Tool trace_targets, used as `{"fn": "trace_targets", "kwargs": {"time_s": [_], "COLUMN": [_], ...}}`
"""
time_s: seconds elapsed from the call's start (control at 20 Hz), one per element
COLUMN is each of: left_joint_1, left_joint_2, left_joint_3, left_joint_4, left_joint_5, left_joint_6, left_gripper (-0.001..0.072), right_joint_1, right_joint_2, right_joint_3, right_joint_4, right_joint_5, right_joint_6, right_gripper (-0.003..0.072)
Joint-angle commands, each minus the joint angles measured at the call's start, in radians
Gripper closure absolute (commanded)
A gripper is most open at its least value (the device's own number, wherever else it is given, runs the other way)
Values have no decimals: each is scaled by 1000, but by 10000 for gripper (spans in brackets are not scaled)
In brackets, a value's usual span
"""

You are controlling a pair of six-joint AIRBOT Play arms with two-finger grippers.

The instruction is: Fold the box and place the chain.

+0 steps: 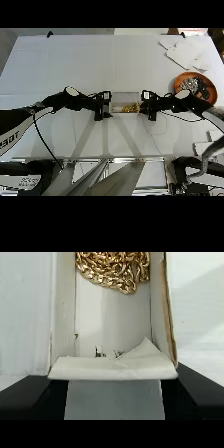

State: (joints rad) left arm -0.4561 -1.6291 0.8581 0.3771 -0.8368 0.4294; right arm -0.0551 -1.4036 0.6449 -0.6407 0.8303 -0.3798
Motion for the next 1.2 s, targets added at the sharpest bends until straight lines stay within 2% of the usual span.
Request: {"fn": "trace_targets", "kwargs": {"time_s": [0.0,0.15,0.4,0.75,0.95,1.15], "left_joint_1": [-1,-1,0,0,-1,0], "left_joint_2": [0,0,0,0,0,0], "left_joint_3": [1,0,0,0,1,1], "left_joint_4": [-3,-3,-3,-3,-3,-3], "left_joint_5": [-2,-2,-2,-2,-2,-2], "left_joint_6": [0,0,0,0,0,0], "left_gripper": [554,554,554,554,554,554], "right_joint_1": [6,6,6,21,130,256], "right_joint_2": [-11,1,83,254,289,290], "right_joint_3": [-1,-1,-1,-1,36,131], "right_joint_4": [9,-46,-196,-246,-243,-242], "right_joint_5": [-3,-6,-7,-2,-12,-93], "right_joint_6": [-17,19,218,429,492,616], "right_gripper": [676,677,677,677,677,677]}}
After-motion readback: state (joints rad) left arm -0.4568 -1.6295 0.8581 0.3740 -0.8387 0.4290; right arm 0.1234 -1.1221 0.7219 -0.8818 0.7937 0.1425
